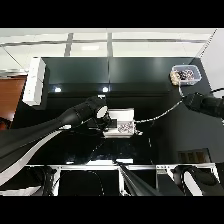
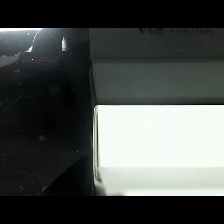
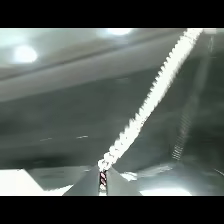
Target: Fold the box and place the chain.
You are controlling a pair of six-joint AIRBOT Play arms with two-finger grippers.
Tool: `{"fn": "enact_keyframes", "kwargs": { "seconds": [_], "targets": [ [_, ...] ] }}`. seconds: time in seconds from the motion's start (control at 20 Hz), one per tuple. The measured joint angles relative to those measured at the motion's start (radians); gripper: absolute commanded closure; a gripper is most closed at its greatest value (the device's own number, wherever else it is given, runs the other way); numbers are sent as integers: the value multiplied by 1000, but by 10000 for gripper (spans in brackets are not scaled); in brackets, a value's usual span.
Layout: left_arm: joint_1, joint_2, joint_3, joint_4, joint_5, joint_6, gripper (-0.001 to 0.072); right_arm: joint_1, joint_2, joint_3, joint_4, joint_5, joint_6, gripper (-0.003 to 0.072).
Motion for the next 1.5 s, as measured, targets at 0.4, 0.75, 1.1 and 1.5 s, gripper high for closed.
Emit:
{"fn": "enact_keyframes", "kwargs": {
  "seconds": [0.4, 0.75, 1.1, 1.5],
  "targets": [
    [0, 0, 0, 0, 0, 0, 679, 0, 82, -2, 380, 68, -122, 663],
    [0, 0, 0, 0, 0, 0, 678, 44, 87, 58, 544, 93, -159, 663],
    [0, 0, 0, 0, 0, 0, 678, 166, 83, 62, 543, 62, -163, 663],
    [0, 0, 0, 0, 0, 0, 679, 358, -35, 47, 503, -54, -151, 662]
  ]
}}
